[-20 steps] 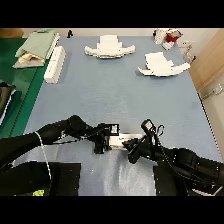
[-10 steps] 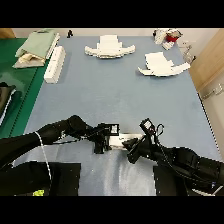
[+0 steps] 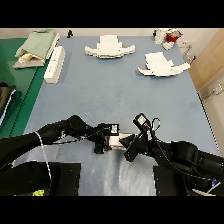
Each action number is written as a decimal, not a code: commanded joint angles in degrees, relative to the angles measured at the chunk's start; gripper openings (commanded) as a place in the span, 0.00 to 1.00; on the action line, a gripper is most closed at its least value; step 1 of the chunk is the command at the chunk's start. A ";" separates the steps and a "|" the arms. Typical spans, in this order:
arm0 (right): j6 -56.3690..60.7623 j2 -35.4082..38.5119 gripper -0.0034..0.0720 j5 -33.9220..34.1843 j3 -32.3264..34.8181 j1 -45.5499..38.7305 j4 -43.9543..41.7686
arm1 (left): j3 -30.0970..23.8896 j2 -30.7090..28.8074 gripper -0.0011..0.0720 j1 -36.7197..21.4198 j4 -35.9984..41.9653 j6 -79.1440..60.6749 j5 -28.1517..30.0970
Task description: Fold the box.
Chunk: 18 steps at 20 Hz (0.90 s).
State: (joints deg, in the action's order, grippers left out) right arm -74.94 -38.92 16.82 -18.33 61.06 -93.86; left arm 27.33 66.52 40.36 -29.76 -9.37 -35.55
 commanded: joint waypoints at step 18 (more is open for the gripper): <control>-47.30 -21.20 0.04 52.37 -33.29 -44.30 -7.98 | 0.02 0.00 0.56 -0.02 -0.02 -0.04 0.02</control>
State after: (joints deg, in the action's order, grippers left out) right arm -117.62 -56.12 67.48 -48.58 21.52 -100.18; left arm 27.33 66.52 40.36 -29.76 -9.39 -35.55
